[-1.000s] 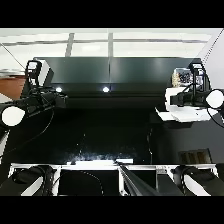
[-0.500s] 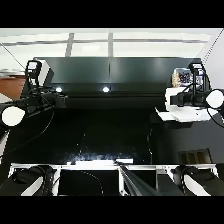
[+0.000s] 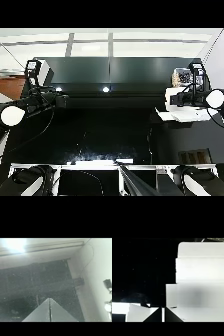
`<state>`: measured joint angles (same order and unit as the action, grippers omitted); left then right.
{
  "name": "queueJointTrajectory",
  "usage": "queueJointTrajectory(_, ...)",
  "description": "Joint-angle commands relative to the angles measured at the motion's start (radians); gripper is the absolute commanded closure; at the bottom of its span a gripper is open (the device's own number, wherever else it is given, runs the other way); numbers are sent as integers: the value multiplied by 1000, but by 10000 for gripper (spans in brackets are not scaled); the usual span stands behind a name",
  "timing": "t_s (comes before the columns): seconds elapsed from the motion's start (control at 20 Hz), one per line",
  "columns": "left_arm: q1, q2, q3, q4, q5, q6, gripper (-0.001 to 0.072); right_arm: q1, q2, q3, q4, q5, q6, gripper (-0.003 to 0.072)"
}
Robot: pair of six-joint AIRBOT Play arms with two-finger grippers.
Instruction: Fold the box and place the chain.
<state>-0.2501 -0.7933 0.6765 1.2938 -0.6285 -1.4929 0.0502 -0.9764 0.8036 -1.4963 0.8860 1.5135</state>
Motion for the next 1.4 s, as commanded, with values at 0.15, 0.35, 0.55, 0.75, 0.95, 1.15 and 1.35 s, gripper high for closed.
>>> queueJointTrajectory(0.15,0,0,0,-19,6,0,318,0,-1,0,63,-77,16,178)
queueJointTrajectory(0.35,0,1,1,-23,-60,-4,2,-47,-1,19,-72,-47,85,-19)
queueJointTrajectory(0.55,0,1,1,-32,-91,-4,2,-410,-26,60,-283,-12,158,-18)
queueJointTrajectory(0.75,0,1,1,-55,-60,-4,2,-867,-125,127,-97,-24,147,-18)
queueJointTrajectory(0.95,0,1,1,-54,-51,-4,2,-1082,-359,278,475,155,-378,-17)
queueJointTrajectory(1.15,0,1,1,-53,-52,-4,2,-1083,-664,497,656,587,-537,-17)
queueJointTrajectory(1.35,0,1,1,-53,-51,-4,2,-1037,-819,587,647,638,-546,-17)
